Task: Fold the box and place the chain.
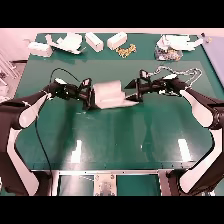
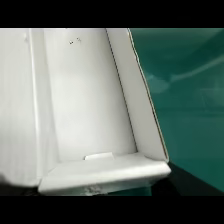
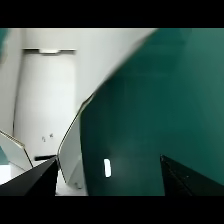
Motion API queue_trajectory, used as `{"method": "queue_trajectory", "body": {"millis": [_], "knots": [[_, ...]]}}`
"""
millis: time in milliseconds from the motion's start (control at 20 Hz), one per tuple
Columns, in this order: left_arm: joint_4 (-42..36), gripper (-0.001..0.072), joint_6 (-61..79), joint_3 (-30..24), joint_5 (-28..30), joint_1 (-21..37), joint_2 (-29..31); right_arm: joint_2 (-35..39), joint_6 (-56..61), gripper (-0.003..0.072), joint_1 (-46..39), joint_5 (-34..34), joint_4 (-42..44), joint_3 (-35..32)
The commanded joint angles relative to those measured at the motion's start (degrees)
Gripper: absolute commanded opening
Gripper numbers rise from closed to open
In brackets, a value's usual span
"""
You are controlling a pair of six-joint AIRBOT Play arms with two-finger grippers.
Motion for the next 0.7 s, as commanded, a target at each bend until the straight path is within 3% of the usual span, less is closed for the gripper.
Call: {"method": "queue_trajectory", "body": {"millis": [0,250,400,450,500,550,650], "knots": [[-1.0,0.0578,-1.6,0.1,1.8,0.1,0.1,0.2,1.6,0.0710,-2.2,6.3,-0.3,0.0],[-1.0,0.0579,-1.6,0.1,1.8,0.1,0.1,0.2,1.6,0.0709,-4.5,8.1,1.9,0.0],[-1.1,0.0579,-1.4,0.1,1.8,0.1,0.1,0.2,1.6,0.0706,-4.7,9.4,8.2,0.0],[-1.1,0.0578,-1.4,0.1,1.8,0.1,0.1,0.3,2.7,0.0656,-4.7,9.9,10.1,0.0],[-1.1,0.0578,-1.4,0.1,1.8,0.1,0.1,0.3,3.8,0.0280,-4.6,11.7,11.1,0.1],[-1.1,0.0578,-1.4,0.1,1.8,0.1,0.1,0.3,3.9,0.0024,-4.6,14.6,11.2,0.4],[-1.1,0.0578,-1.4,0.1,1.9,0.1,0.1,0.5,7.1,0.0012,-4.2,16.6,12.3,0.5]]}}
